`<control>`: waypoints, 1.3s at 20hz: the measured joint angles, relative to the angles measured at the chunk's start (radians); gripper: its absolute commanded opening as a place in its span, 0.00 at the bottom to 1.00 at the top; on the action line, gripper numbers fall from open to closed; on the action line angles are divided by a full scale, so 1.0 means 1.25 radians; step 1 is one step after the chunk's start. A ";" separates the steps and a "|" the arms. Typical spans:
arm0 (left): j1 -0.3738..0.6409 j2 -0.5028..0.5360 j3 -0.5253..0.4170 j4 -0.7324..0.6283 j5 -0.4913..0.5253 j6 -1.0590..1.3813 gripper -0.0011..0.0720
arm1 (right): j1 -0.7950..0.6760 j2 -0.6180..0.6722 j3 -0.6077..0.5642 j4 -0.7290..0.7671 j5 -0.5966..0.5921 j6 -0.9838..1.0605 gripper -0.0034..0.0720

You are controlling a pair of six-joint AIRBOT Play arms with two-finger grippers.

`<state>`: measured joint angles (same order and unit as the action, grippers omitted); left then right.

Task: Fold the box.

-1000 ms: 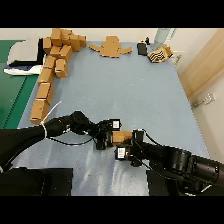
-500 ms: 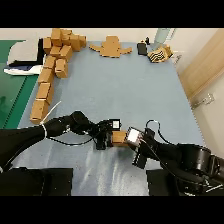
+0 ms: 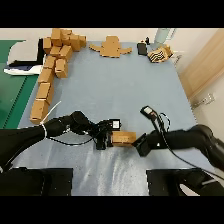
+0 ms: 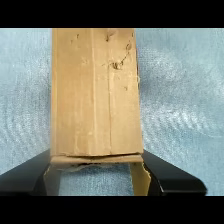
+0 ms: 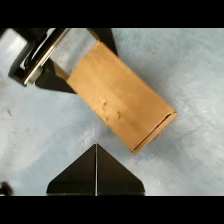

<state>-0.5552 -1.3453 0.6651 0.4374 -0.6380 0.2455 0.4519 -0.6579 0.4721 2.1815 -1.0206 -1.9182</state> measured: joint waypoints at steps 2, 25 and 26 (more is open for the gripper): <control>0.000 0.000 0.000 0.000 0.000 0.000 0.73 | -0.149 -0.114 0.020 0.176 -0.070 -0.156 0.05; 0.000 0.000 0.000 0.000 0.000 0.000 0.73 | -0.415 -0.416 -0.114 0.529 -0.304 -0.426 0.10; 0.000 0.000 0.000 0.000 0.000 0.000 0.73 | -0.414 -0.416 -0.114 0.528 -0.300 -0.427 0.10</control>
<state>-0.5552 -1.3453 0.6651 0.4370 -0.6376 0.2455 -0.0662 -1.1774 0.3294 2.8418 -1.3960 -2.4519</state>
